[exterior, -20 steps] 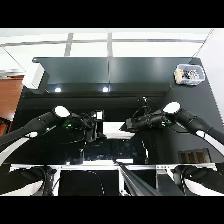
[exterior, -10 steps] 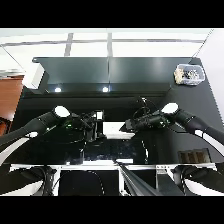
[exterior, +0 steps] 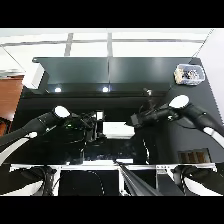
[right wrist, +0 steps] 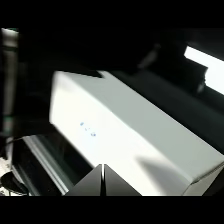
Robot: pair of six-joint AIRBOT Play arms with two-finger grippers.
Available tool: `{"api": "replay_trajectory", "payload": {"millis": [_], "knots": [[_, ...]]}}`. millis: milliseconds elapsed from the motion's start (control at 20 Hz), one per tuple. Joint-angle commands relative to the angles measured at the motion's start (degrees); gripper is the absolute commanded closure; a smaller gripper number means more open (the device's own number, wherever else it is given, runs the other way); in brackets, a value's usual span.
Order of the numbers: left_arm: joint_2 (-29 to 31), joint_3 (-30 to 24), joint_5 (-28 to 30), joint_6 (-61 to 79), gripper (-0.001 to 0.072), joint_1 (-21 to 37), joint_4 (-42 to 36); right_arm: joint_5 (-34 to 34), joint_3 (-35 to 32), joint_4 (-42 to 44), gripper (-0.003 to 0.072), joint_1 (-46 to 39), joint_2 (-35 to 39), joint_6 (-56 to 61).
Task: Fold the box and place the chain.
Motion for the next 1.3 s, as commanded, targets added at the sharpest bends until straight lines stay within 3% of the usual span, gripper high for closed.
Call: {"api": "replay_trajectory", "payload": {"millis": [0,100,250,400,500,800,1250], "knots": [[1.1,0.1,2.0,-0.3,-0.0011,0.0,-0.2,6.5,2.7,-4.1,0.0672,-9.3,7.7,0.6],[2.6,0.7,1.7,-2.7,-0.0003,0.1,2.1,8.6,2.7,-6.2,0.0671,-15.2,11.6,1.5],[7.1,2.8,-4.1,-3.0,-0.0003,0.0,5.8,12.3,2.7,-11.5,0.0671,-22.1,14.9,2.8],[10.2,5.3,-6.3,-3.0,0.0001,-0.7,1.9,12.5,2.7,-12.5,0.0672,-25.4,15.3,3.0],[8.3,8.0,-4.5,-3.1,0.0003,-2.9,-2.2,11.6,2.6,-12.4,0.0672,-25.4,15.3,3.0],[-5.4,17.0,-3.6,-11.7,0.0002,-9.4,-1.9,11.6,2.6,-12.5,0.0671,-25.4,15.3,3.0],[-7.3,17.1,-4.5,-21.2,0.0003,-9.5,2.6,10.9,1.9,-15.1,0.0672,-25.4,15.3,2.5]]}}
